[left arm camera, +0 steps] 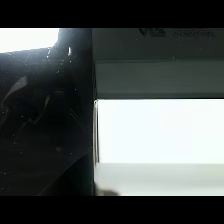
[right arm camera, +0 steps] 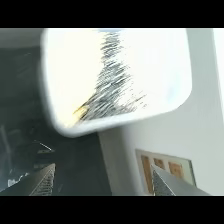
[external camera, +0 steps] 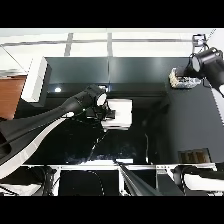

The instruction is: Fold the box and place the chain.

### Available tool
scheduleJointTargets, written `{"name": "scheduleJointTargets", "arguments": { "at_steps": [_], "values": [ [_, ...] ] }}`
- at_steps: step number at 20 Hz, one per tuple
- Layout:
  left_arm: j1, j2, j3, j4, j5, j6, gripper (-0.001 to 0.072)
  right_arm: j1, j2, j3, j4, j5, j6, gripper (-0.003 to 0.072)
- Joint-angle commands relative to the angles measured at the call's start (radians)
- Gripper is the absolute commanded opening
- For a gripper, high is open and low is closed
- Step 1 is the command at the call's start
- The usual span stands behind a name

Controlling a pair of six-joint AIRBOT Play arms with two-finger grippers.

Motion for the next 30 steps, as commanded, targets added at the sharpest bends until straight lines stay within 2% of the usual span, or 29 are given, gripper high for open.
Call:
{"name": "scheduleJointTargets", "arguments": {
  "at_steps": [1, 3, 5, 6, 7, 14, 15, 16, 17, 18, 22, 27, 30],
  "values": [
    [0.001, 0.000, 0.001, 0.000, -0.001, 0.000, 0.0028, -0.142, -0.262, 0.254, 0.122, 0.037, 0.016, 0.0704],
    [0.001, 0.000, 0.001, 0.000, -0.008, 0.000, 0.0028, -0.187, -0.396, 0.413, 0.222, 0.083, 0.016, 0.0704],
    [0.001, 0.000, 0.001, 0.000, -0.008, 0.000, 0.0028, -0.214, -0.490, 0.522, 0.252, 0.124, 0.016, 0.0703],
    [0.001, 0.000, 0.001, 0.001, -0.007, 0.000, 0.0028, -0.222, -0.522, 0.561, 0.248, 0.139, 0.016, 0.0669],
    [0.001, 0.000, 0.001, 0.001, -0.008, 0.000, 0.0028, -0.230, -0.552, 0.597, 0.248, 0.150, 0.016, 0.0566],
    [0.001, 0.000, 0.001, 0.001, -0.008, 0.000, 0.0028, -0.251, -0.620, 0.629, 0.244, 0.108, 0.020, 0.0546],
    [0.001, 0.000, 0.001, 0.000, -0.008, 0.000, 0.0028, -0.253, -0.622, 0.629, 0.245, 0.101, 0.020, 0.0508],
    [0.001, 0.000, 0.001, 0.000, -0.008, 0.000, 0.0028, -0.253, -0.621, 0.630, 0.245, 0.102, 0.020, 0.0376],
    [0.001, 0.000, 0.001, 0.000, -0.008, 0.000, 0.0028, -0.253, -0.618, 0.632, 0.256, 0.114, 0.014, 0.0170],
    [0.001, 0.000, 0.001, 0.000, -0.008, 0.000, 0.0028, -0.250, -0.610, 0.637, 0.275, 0.133, -0.004, 0.0013],
    [0.001, 0.000, 0.001, 0.000, -0.008, 0.000, 0.0028, -0.231, -0.478, 0.638, 0.275, 0.172, -0.147, 0.0017],
    [0.001, 0.000, 0.001, 0.000, -0.008, 0.000, 0.0028, -0.190, -0.171, 0.638, 0.286, 0.279, -0.319, 0.0017],
    [0.001, 0.000, 0.001, 0.003, -0.001, 0.000, 0.0028, -0.182, 0.017, 0.638, 0.517, 0.292, -0.361, 0.0017]
  ]
}}
